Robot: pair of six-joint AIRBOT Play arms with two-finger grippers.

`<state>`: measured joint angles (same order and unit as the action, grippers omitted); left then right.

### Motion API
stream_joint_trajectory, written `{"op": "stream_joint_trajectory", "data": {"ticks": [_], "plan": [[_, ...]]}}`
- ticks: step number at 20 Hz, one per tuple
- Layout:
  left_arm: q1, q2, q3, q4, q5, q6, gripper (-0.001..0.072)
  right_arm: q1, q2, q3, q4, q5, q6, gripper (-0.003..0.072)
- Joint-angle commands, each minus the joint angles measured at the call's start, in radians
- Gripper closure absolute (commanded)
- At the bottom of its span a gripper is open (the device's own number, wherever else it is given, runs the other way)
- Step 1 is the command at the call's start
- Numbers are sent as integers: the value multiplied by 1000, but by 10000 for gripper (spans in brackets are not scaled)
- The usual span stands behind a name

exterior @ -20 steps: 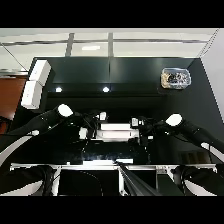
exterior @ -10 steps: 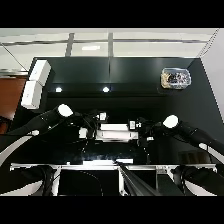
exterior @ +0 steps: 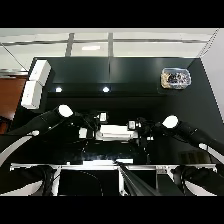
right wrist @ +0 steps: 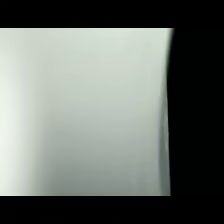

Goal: Fold the box and place the chain.

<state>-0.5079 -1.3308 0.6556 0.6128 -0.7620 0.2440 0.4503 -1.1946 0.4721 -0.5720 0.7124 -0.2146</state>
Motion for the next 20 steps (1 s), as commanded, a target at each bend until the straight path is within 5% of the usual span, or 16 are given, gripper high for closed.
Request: {"op": "stream_joint_trajectory", "data": {"ticks": [1,5,7,9,10,12,14,17,20], "plan": [[2,15,6,-7,-4,-119,405,0,0,-1,-2,-2,1,219],[5,120,33,140,-32,-296,340,0,0,-1,-5,5,0,218],[5,198,34,257,-73,-422,233,0,0,-1,-8,9,0,218],[5,266,34,380,-161,-614,235,0,0,-1,-9,9,0,218],[4,293,34,426,-217,-718,264,0,0,-1,-9,9,0,219],[-10,323,34,426,-343,-842,678,0,0,-1,-9,9,0,219],[-55,323,27,408,-402,-843,680,0,0,-1,-9,9,-1,219],[-134,315,-6,229,-211,-843,679,0,0,-1,-9,9,-1,218],[-147,267,-36,-58,196,-843,679,0,0,-1,-9,9,-1,218]]}}
